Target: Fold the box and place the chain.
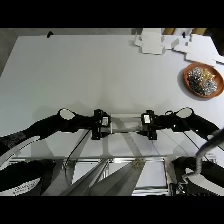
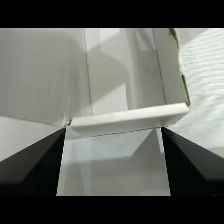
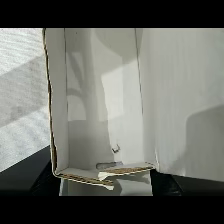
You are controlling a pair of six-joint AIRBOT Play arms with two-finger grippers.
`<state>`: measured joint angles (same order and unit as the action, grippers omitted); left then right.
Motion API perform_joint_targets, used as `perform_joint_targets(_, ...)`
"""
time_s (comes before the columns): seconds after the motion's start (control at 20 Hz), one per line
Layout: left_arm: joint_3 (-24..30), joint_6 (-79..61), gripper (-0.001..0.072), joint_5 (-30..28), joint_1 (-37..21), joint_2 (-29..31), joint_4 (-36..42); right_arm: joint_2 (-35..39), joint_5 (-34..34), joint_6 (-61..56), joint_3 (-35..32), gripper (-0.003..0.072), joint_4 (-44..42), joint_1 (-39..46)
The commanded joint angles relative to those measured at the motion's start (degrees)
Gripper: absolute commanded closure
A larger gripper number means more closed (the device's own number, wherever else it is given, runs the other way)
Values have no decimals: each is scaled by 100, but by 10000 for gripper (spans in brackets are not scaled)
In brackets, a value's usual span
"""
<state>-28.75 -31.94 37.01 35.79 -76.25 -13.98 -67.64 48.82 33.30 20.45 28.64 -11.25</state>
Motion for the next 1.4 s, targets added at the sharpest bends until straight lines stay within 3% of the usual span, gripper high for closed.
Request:
perform_joint_targets(0.0,0,2,43,181,4,-4,-26,0,2,-2,2,290,-2,0)
perform_joint_targets(0.7,0,46,43,514,4,-4,219,0,2,-2,2,290,-2,0)
perform_joint_targets(1.35,-31,-28,58,-170,264,-315,686,0,2,-2,2,290,-2,0)
